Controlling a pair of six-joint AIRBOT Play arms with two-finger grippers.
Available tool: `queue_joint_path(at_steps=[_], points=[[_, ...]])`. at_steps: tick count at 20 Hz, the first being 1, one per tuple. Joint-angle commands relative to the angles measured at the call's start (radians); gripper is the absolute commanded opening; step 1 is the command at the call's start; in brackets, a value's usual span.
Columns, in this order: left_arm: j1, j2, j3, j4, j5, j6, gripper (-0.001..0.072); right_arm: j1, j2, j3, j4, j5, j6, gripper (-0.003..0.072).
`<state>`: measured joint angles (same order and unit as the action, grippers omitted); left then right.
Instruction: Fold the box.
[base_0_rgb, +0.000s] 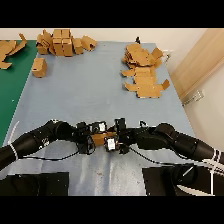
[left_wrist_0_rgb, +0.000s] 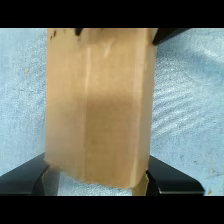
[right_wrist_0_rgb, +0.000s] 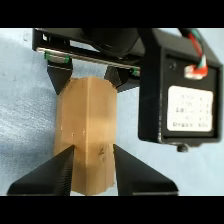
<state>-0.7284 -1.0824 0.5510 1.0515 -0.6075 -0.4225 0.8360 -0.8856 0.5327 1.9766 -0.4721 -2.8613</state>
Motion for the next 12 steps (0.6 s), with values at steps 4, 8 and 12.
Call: queue_joint_path(at_steps=[4,8,12], points=[[0.0,0.0,0.001,0.0,-0.002,0.003,0.0417,0.002,0.004,0.0,-0.035,0.018,-0.002,0.0296],[0.0,0.0,0.001,0.0,-0.002,0.003,0.0417,0.002,0.003,0.0,-0.021,0.005,-0.001,0.0296],[0.0,0.0,0.001,0.0,-0.003,0.003,0.0417,0.002,-0.01,-0.001,0.025,-0.042,-0.001,0.0292]])
